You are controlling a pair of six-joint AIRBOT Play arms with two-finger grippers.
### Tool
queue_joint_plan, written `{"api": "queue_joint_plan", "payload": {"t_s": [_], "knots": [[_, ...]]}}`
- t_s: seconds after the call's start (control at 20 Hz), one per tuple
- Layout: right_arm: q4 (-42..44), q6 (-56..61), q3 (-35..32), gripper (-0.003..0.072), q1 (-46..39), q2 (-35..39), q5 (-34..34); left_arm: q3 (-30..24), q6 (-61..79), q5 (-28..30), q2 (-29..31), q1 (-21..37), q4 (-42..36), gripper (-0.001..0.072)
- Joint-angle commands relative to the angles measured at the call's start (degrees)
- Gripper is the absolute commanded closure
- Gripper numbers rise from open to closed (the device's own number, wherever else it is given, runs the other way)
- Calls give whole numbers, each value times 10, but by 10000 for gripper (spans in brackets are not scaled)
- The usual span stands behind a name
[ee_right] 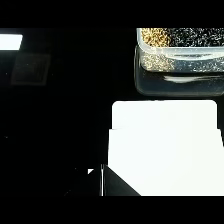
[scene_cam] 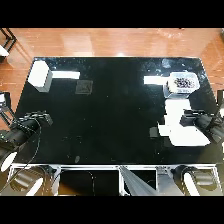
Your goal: Fold the box and place the chain.
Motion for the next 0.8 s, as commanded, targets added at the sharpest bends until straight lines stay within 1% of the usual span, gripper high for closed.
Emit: {"api": "queue_joint_plan", "payload": {"t_s": [0.0, 0.65, 0.7, 0.75], "knots": [[0, 0, 0, 666, 0, 0, 0, 0, 0, 0, 0, 0, 0, 689], [0, 0, 0, 667, 0, 0, 0, 0, 0, 3, 0, 0, 0, 688], [0, 0, 0, 667, 0, 0, 0, 0, 0, 16, 0, 0, 0, 688], [0, 0, 0, 667, 0, 0, 0, 0, 0, 45, -1, 1, 5, 688]]}}
